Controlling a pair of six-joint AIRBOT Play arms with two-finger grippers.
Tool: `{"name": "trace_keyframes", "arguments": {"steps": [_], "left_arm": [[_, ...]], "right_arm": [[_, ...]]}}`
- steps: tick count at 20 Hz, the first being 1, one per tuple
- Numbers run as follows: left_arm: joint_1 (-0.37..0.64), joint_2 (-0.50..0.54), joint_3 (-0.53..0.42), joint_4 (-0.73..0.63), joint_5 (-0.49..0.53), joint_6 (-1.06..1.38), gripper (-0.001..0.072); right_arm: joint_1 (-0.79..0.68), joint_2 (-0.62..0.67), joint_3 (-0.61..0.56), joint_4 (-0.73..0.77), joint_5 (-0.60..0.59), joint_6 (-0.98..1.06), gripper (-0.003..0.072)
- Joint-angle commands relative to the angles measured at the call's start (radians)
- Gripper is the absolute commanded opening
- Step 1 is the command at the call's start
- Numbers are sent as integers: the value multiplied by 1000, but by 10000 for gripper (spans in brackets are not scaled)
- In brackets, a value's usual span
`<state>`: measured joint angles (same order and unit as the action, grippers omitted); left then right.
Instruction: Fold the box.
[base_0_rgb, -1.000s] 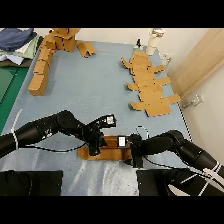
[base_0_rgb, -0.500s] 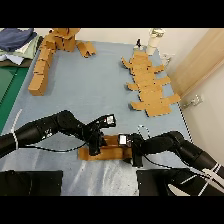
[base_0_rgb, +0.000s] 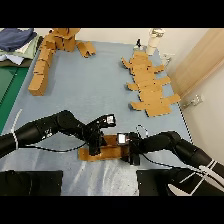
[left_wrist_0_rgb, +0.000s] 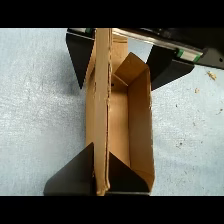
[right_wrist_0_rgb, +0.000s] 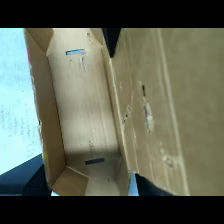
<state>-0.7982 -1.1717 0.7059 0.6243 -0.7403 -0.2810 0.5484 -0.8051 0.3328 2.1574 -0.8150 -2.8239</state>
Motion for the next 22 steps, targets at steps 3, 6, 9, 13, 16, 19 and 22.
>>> {"name": "trace_keyframes", "arguments": {"steps": [3, 6, 9, 13, 16, 19, 22], "left_arm": [[0, 0, 0, 0, -1, 0, 13], [0, 0, 0, 0, -1, 0, 13], [0, 0, 0, 0, -1, 0, 12], [0, 0, 0, 0, -1, 0, 13], [0, 0, 0, 0, -1, 0, 12], [0, 0, 0, 0, -1, 0, 12], [0, 0, 0, 0, -1, 0, 12]], "right_arm": [[0, -31, -1, 13, 2, -23, 675], [0, -31, -1, 13, -14, -24, 613], [0, -31, -4, 8, -16, -32, 595], [0, -31, -9, 8, -17, -39, 514], [0, -31, -20, 8, -17, -39, 507], [0, -31, -19, 5, -12, -38, 507], [0, -31, -19, -6, -12, -38, 507]]}}
